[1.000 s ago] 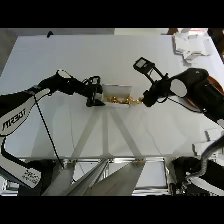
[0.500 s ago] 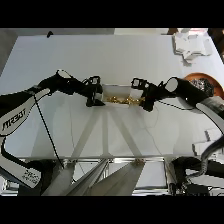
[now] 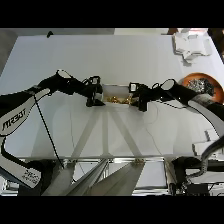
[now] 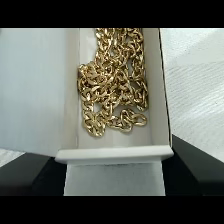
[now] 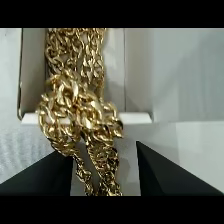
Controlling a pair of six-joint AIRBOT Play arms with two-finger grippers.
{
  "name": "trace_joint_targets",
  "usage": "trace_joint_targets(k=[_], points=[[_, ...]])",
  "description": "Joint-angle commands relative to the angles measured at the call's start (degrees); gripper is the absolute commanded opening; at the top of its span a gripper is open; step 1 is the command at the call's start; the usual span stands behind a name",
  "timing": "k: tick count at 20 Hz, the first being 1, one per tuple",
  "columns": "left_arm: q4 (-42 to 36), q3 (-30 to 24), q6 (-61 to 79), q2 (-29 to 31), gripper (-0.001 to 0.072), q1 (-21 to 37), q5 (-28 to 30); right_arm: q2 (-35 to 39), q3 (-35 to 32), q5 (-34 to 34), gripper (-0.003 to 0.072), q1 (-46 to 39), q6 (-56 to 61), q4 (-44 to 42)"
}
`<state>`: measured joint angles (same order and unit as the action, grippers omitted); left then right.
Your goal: Fold the box and place the chain.
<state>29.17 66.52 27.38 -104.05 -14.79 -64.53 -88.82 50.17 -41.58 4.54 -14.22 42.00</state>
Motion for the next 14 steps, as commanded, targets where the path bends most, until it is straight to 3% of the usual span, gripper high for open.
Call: trace_joint_targets(k=[1,2,7,14], points=[[0.00,-0.02,0.00,0.02,0.0187,0.04,0.00,-1.18,-0.04,0.68,0.0145,0.04,-3.02,-1.99],[0.00,0.00,0.00,0.02,0.0187,0.04,0.00,-1.18,-0.04,0.70,0.0013,0.04,-2.95,-1.95],[0.00,0.00,0.00,0.02,0.0187,0.04,0.00,0.57,-0.04,0.96,0.0014,0.04,1.77,-1.07],[0.00,0.00,0.00,0.02,0.0187,0.07,0.00,8.61,-0.04,3.26,0.0013,0.04,14.86,9.03]])
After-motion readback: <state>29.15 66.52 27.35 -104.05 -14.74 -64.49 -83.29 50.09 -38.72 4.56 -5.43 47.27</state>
